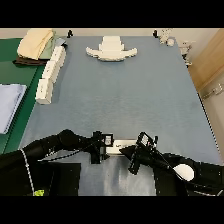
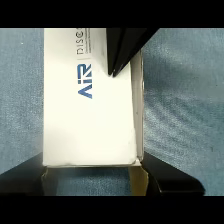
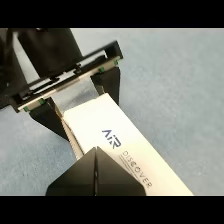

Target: Fold the box.

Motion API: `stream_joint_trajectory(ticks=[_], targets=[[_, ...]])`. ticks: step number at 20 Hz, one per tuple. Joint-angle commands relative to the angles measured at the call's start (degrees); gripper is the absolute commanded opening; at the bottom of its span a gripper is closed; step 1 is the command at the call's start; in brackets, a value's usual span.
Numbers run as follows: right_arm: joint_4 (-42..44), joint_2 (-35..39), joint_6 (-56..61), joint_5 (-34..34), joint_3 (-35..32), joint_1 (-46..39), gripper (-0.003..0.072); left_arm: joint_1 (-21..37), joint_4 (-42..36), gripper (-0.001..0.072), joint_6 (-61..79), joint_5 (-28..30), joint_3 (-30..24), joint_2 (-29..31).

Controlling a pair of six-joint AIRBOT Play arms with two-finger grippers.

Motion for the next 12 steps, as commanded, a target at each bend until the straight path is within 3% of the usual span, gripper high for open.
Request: stream_joint_trajectory(ticks=[1,12], targets=[[1.8,-3.5,2.1,-2.5,-1.1,0.9,0.0014,0.0,0.0,0.0512,0.1,0.0,0.0,0.0],[1.7,-3.7,3.5,-2.5,-0.4,0.9,0.0014,0.1,0.0,0.0512,0.1,0.0,0.0,0.0]])
